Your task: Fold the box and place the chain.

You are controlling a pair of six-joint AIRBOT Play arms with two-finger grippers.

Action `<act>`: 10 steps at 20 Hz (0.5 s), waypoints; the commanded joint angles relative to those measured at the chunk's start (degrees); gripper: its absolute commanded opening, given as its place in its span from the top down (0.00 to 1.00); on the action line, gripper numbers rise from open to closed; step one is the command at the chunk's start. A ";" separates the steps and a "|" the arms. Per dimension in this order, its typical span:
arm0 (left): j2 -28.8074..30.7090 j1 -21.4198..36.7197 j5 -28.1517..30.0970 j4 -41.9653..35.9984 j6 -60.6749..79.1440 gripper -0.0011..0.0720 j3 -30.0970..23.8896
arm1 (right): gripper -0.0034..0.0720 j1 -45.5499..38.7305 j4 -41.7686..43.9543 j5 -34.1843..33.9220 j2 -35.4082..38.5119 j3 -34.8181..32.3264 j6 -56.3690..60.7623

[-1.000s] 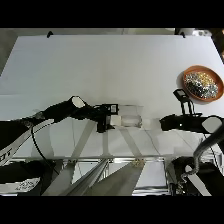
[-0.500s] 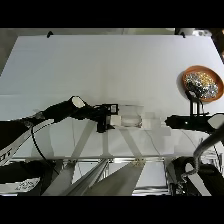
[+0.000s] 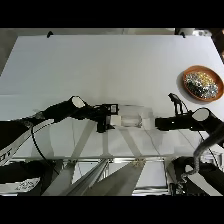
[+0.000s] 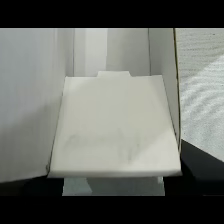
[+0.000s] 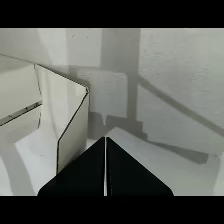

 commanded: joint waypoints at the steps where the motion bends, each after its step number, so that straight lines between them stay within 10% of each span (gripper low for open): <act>1: 0.02 0.02 0.00 0.00 0.00 0.46 -0.02 | 0.94 1.60 3.61 -0.61 -2.32 -0.02 -2.49; 5: 0.02 0.00 0.00 0.00 0.00 0.46 -0.02 | 0.92 1.60 14.58 1.81 -2.14 0.00 -10.01; 10: 0.02 0.00 0.00 0.00 0.00 0.46 -0.02 | 0.60 1.60 18.03 5.40 -2.14 0.11 -12.55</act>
